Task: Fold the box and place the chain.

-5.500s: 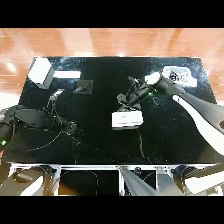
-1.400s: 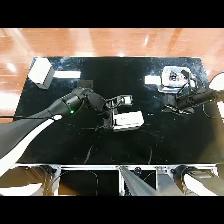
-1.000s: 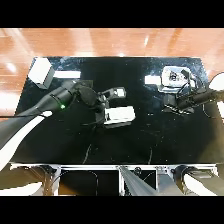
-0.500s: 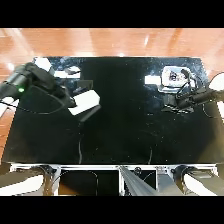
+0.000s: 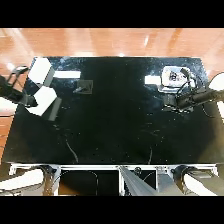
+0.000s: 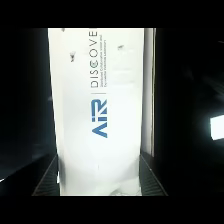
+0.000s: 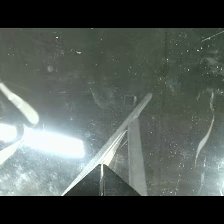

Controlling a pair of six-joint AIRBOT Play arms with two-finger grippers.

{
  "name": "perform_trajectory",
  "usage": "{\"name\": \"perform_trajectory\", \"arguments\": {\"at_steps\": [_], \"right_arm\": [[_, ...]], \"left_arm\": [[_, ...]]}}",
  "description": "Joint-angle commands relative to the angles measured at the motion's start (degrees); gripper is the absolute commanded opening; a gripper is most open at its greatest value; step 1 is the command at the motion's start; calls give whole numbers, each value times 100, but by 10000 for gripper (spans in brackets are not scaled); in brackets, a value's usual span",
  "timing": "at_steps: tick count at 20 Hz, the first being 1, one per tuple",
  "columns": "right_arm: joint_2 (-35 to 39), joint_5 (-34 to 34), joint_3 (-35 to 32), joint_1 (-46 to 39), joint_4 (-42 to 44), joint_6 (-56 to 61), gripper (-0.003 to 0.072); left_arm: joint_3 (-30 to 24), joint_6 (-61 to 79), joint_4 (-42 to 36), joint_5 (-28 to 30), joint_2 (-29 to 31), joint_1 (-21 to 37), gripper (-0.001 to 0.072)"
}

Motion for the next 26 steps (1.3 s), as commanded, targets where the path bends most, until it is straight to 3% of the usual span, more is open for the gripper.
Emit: {"name": "perform_trajectory", "arguments": {"at_steps": [1, 6, 9, 10, 11, 12, 15, 18, 21, 23, 24, 26], "right_arm": [[4, 9, 2, -2, -2, -20, 31], [4, 7, 2, -2, 2, -15, 31], [4, 20, 2, -2, 2, -13, 31], [4, 17, 2, -2, 2, -7, 31], [4, 13, 2, -2, 2, 7, 32], [4, 15, 2, -2, 15, 7, 31], [4, 17, 2, -2, 17, 46, 31], [4, 11, 2, -2, 13, 44, 32], [2, -258, 133, 0, -256, -15, 32], [-31, -588, 540, 13, -442, 7, 32], [-61, -719, 780, 66, -553, 11, 32], [-173, -780, 1204, 304, -1189, 92, 32]], "left_arm": [[190, -50, 223, -643, -22, 590, 21], [426, -476, 212, -1456, -361, 610, 20], [426, -518, 129, -1469, -546, 603, 22], [424, -516, 81, -1394, -577, 603, 78], [424, -535, 46, -1342, -588, 603, 381], [426, -555, 55, -1305, -581, 597, 626], [555, -798, 330, -1147, -560, 610, 634], [1021, -1335, 289, -981, -551, 595, 633], [1620, -2044, -221, -874, -411, 426, 631], [1895, -2422, -962, -758, -186, 90, 622], [1906, -2446, -1283, -686, -37, -214, 580], [1871, -2459, -1309, -457, 214, -1163, 403]]}}
